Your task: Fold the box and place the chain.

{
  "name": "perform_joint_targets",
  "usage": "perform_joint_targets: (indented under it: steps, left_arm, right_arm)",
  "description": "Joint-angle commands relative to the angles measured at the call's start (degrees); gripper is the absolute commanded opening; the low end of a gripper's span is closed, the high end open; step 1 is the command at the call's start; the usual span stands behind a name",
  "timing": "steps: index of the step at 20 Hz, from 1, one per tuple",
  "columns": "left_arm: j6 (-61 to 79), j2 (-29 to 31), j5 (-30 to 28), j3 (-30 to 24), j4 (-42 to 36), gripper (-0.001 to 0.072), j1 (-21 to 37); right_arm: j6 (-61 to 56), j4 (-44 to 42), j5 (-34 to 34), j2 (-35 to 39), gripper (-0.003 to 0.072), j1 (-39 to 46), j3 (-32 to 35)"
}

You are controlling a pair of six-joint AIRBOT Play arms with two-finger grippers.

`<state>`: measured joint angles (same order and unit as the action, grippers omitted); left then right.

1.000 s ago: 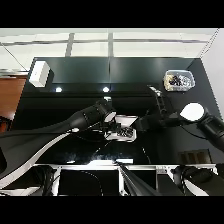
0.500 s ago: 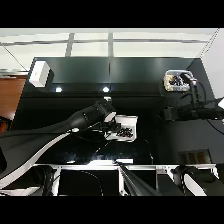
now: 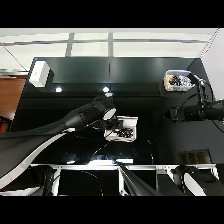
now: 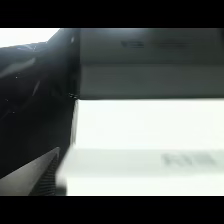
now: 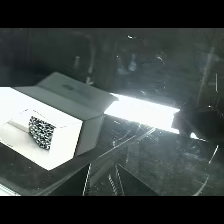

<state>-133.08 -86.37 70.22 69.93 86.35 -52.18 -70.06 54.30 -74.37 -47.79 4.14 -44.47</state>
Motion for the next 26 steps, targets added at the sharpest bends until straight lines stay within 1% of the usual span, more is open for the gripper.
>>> perform_joint_targets:
  steps: [1,2,3,4,6,7,8,9,10,11,12,13,14,17,19,21,24,26]
  left_arm:
    - [9.3,6.0,4.4,-0.3,4.7,0.0566,0.1]
    - [10.3,8.5,6.4,-1.5,8.6,0.0566,0.3]
    - [12.7,10.9,7.0,-3.3,10.6,0.0566,1.0]
    - [15.5,13.7,6.8,-6.1,10.8,0.0566,2.6]
    - [19.9,19.7,3.8,-13.7,8.5,0.0566,8.0]
    - [23.1,23.2,-0.1,-18.4,5.2,0.0566,11.8]
    - [27.8,26.1,-5.0,-22.8,-0.4,0.0566,16.0]
    - [37.2,28.4,-9.8,-27.5,-10.2,0.0567,20.9]
    - [52.0,29.4,-11.7,-31.4,-22.9,0.0568,25.2]
    - [72.5,29.2,-9.9,-35.0,-37.2,0.0568,28.9]
    - [90.0,29.0,-7.8,-37.6,-46.5,0.0571,30.8]
    - [101.8,29.0,-8.2,-39.8,-50.5,0.0642,31.3]
    - [107.6,28.9,-10.9,-40.9,-50.6,0.0714,30.9]
    - [122.0,28.8,-18.3,-41.4,-48.9,0.0713,29.9]
    - [131.8,28.7,-20.8,-41.4,-48.9,0.0711,29.6]
    - [136.6,27.2,-20.5,-41.1,-48.9,0.0710,28.9]
    - [139.1,21.2,-19.9,-38.8,-50.3,0.0710,29.0]
    - [140.8,17.4,-18.5,-36.5,-52.9,0.0710,28.9]
  right_arm:
    - [0.0,1.3,-0.2,0.0,0.0201,0.2,0.0]
    - [0.0,2.3,-0.2,0.0,0.0201,0.2,0.0]
    - [-0.2,3.2,-0.2,0.0,0.0201,0.2,0.0]
    - [-0.4,3.6,-0.2,0.0,0.0201,0.2,0.0]
    - [-0.8,3.6,-0.3,0.0,0.0201,0.2,0.0]
    - [-1.1,3.6,-0.3,0.0,0.0201,0.2,0.0]
    - [-1.1,3.6,-0.1,0.0,0.0201,0.2,0.0]
    - [-1.1,3.6,0.1,0.0,0.0201,0.2,0.0]
    - [-1.2,3.5,0.2,0.0,0.0201,0.1,0.0]
    - [-1.4,3.5,0.1,0.0,0.0201,0.1,0.0]
    - [-1.5,3.5,0.0,0.0,0.0201,0.1,0.0]
    - [-1.6,3.5,0.0,0.0,0.0201,0.1,0.0]
    - [-1.8,3.5,-0.1,0.0,0.0201,0.1,0.0]
    - [-2.0,3.5,0.0,0.0,0.0201,0.1,0.0]
    - [-2.0,3.5,0.5,0.0,0.0201,0.1,0.0]
    - [-2.0,3.3,1.7,0.0,0.0201,0.0,0.0]
    - [-2.0,2.8,3.1,0.0,0.0201,0.0,0.0]
    - [-2.0,2.8,3.0,0.0,0.0201,0.0,0.0]
